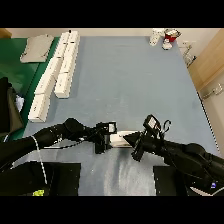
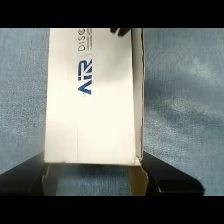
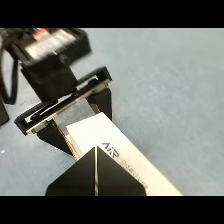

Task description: Fold the box.

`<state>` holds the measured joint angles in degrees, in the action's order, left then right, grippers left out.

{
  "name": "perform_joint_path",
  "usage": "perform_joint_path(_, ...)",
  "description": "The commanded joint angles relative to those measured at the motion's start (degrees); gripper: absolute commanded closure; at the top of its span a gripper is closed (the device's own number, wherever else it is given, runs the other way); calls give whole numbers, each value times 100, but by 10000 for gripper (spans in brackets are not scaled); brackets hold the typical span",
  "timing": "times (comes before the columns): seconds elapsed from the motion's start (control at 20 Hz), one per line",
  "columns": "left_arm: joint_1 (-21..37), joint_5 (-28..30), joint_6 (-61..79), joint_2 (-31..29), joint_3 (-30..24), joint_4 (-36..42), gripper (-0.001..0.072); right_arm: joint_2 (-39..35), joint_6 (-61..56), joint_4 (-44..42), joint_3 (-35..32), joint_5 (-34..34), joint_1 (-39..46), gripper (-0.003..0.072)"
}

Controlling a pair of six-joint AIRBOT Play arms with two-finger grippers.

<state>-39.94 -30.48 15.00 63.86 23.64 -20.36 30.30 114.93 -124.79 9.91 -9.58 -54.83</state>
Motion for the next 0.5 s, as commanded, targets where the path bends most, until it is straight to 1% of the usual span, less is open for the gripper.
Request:
perform_joint_path(0.0,2,2,-2,0,4,-2,247,-133,-756,-74,-643,1060,-380,670)
perform_joint_path(0.2,2,2,-2,0,4,-2,247,-33,-756,-57,-828,1047,-422,669)
perform_joint_path(0.45,2,2,-2,2,4,-2,247,428,-935,-57,-841,1040,-422,669)
